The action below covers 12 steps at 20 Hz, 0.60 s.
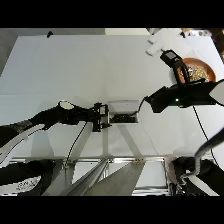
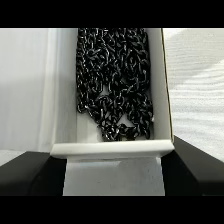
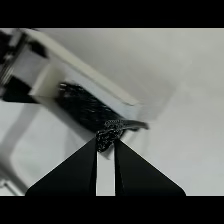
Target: Fold the box and place the chain.
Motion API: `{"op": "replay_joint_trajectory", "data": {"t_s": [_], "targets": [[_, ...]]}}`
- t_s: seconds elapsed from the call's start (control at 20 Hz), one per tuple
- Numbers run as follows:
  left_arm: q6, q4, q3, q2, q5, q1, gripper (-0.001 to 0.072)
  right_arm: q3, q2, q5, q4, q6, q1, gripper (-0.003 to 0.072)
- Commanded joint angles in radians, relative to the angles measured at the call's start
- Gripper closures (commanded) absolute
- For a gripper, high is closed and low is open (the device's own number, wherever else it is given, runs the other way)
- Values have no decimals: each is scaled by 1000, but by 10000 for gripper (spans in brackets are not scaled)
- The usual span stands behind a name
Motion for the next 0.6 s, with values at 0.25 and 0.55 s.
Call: {"op": "replay_joint_trajectory", "data": {"t_s": [0.25,0.55], "targets": [[0,0,1,1,0,0,647,0,34,-201,153,-37,219,678],[0,1,1,1,0,0,647,-30,-61,-235,116,-37,226,678]]}}
